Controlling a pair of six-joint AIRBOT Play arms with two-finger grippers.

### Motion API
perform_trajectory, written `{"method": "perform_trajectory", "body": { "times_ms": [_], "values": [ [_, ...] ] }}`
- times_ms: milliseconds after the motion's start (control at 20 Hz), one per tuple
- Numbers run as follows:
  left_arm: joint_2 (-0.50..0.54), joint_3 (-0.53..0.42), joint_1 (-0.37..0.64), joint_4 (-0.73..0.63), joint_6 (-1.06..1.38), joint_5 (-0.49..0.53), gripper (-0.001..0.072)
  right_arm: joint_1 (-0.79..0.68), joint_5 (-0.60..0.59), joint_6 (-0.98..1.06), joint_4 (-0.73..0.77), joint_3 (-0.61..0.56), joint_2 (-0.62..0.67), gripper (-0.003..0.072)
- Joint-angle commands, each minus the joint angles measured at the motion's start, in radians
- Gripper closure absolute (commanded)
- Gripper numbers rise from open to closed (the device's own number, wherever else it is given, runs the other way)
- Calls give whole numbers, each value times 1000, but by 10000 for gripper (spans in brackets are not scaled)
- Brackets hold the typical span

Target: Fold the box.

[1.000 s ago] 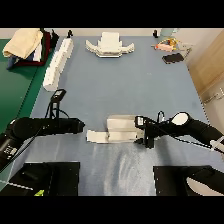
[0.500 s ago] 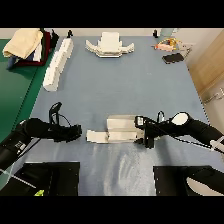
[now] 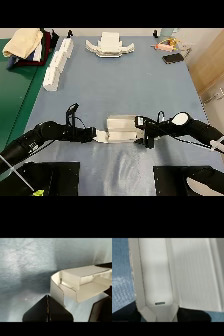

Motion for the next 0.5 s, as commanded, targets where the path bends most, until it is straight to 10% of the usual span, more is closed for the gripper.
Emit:
{"method": "perform_trajectory", "body": {
  "times_ms": [0,300,400,450],
  "values": [
    [-9,1,-45,-56,3,51,696,0,0,0,0,0,1,166],
    [-8,18,-44,-61,3,34,693,0,0,0,0,0,1,166],
    [-8,24,-44,-61,3,35,268,0,0,0,0,0,1,166],
    [-8,29,-44,-60,3,34,251,0,0,0,0,0,1,166]
  ]
}}
